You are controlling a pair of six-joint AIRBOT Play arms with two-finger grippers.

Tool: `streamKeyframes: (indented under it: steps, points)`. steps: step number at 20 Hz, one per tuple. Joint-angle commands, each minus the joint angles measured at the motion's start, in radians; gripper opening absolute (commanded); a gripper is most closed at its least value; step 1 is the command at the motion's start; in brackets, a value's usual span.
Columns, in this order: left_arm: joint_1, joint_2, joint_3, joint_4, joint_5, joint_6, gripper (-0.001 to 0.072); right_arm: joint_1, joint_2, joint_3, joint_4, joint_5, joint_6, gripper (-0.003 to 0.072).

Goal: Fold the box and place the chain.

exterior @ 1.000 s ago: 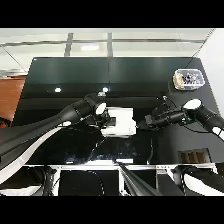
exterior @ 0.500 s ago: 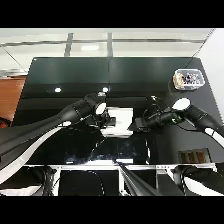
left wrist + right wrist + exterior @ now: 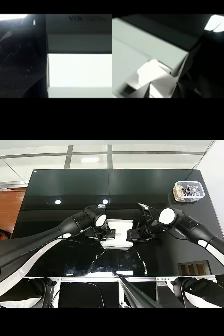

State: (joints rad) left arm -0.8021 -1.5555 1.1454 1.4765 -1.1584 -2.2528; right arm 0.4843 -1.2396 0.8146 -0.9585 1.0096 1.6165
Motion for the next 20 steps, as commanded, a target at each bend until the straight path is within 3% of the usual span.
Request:
streamKeyframes:
  steps: [1,7,13,18,19,20]
  points:
    - [0.000,0.000,0.000,0.000,0.002,0.001,0.0030,0.103,-0.023,0.074,-0.218,-0.025,0.259,0.0357]
    - [0.000,0.000,0.000,0.000,-0.002,0.001,0.0030,0.243,-0.101,0.166,-0.492,0.015,0.589,0.0357]
    - [0.000,0.000,0.000,0.000,-0.002,0.001,0.0030,0.260,-0.147,0.166,-0.513,0.101,0.662,0.0356]
    - [0.000,0.000,0.000,0.000,-0.005,0.001,0.0030,0.272,-0.177,0.166,-0.509,0.091,0.732,0.0354]
    - [0.000,0.000,0.000,0.000,-0.005,0.001,0.0030,0.272,-0.177,0.166,-0.508,0.089,0.744,0.0225]
    - [0.000,0.000,0.000,0.000,-0.006,0.001,0.0030,0.272,-0.178,0.166,-0.508,0.086,0.756,0.0154]
